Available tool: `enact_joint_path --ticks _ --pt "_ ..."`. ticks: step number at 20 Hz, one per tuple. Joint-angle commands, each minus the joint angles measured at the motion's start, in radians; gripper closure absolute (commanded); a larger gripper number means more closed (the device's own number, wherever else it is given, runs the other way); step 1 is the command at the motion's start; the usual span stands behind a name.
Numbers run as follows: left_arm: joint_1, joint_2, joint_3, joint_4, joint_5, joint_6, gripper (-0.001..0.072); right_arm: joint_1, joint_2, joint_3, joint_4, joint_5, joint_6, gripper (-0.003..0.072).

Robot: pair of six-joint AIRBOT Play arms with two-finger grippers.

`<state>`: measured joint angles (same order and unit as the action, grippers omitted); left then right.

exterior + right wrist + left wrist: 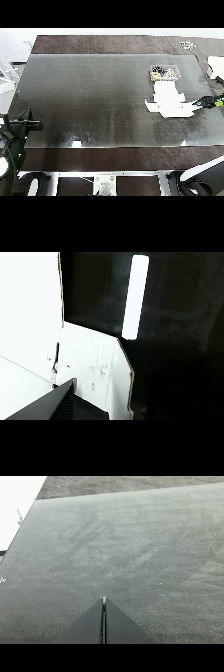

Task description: Fold the box and place the chain.

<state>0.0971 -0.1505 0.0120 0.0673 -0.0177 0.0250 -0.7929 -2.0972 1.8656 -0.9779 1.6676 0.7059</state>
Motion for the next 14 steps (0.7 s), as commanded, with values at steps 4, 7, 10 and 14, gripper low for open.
enact_joint_path --ticks 4,7,10,14 --pt "0.000 0.001 0.000 0.000 0.000 0.000 0.0689 0.002 -0.016 -0.013 0.060 0.037 -0.011 0.0245" --pt "0.000 0.001 0.000 0.000 0.000 0.000 0.0688 0.017 -0.016 -0.043 0.092 0.044 -0.037 0.0309" --pt "0.000 0.001 0.000 0.000 0.000 0.000 0.0688 0.037 -0.016 -0.056 0.097 0.050 -0.037 0.0502" --pt "0.000 0.001 0.000 0.000 0.000 0.000 0.0688 0.054 -0.015 -0.056 0.162 0.143 -0.037 0.0671"
